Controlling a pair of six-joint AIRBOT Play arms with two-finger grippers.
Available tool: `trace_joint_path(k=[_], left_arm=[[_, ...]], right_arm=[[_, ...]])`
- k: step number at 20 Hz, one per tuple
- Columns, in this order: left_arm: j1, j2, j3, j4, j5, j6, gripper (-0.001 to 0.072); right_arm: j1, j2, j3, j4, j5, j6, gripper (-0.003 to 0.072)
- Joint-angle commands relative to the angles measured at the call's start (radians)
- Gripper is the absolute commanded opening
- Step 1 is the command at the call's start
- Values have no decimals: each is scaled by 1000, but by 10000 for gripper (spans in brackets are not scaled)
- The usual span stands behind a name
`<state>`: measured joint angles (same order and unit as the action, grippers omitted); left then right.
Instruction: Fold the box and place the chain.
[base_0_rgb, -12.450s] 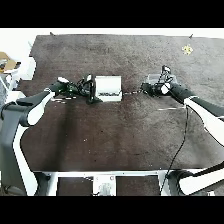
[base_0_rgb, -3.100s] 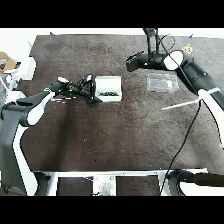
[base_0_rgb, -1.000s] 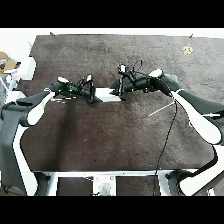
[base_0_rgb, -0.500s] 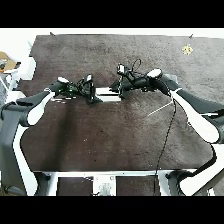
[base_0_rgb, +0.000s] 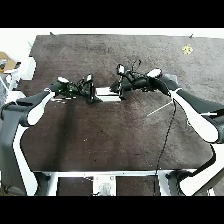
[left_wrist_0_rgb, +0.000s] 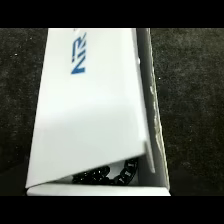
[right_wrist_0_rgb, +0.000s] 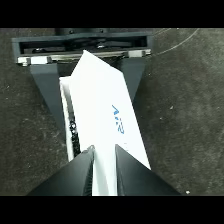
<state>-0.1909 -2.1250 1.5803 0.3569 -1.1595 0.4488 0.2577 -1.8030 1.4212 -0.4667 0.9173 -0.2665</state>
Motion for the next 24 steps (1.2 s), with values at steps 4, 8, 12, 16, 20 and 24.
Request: trace_joint_path(k=[4,8,12,16,20,24], left_arm=[[0,0,0,1,-1,0,414],[0,0,0,1,-1,0,414],[0,0,0,1,-1,1,414],[0,0,0,1,-1,1,414],[0,0,0,1,-1,1,414],[0,0,0,0,-1,0,414]], right_arm=[[0,-7,-29,-85,26,54,148],[-6,8,-32,-58,29,54,148],[-10,42,-12,78,40,54,145],[-3,35,-4,174,15,50,2],[-5,-16,-4,101,30,53,3],[-5,-47,-5,32,85,57,2]])
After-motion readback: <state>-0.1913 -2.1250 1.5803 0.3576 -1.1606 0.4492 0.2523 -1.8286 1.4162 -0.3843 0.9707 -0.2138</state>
